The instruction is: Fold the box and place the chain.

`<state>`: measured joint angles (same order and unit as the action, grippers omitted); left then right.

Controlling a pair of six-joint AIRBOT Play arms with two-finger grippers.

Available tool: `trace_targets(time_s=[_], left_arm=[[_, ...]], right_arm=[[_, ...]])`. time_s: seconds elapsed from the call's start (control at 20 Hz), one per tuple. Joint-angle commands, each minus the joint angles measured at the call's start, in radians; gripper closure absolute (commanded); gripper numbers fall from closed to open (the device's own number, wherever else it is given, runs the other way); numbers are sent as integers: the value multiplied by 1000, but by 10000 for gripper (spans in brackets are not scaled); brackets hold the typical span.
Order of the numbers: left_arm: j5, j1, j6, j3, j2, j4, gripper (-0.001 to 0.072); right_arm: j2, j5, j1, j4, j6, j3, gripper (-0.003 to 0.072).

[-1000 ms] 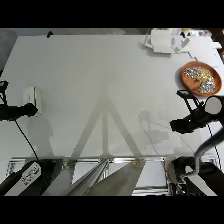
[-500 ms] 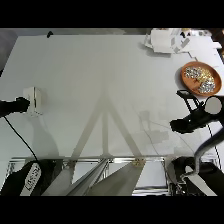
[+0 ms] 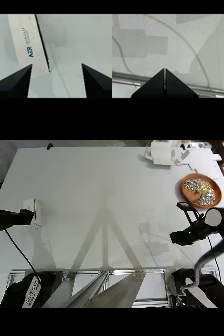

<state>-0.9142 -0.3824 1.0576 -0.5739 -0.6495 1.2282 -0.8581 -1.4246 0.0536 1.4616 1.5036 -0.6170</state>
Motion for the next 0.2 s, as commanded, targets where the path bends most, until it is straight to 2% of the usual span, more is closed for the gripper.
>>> trace_targets(time_s=[0.0,0.15], left_arm=[[-2,4,0,0,3,0,14],[-3,4,2,0,2,0,14]], right_arm=[[1,0,-1,0,0,0,663],[1,0,-1,0,0,0,663]])
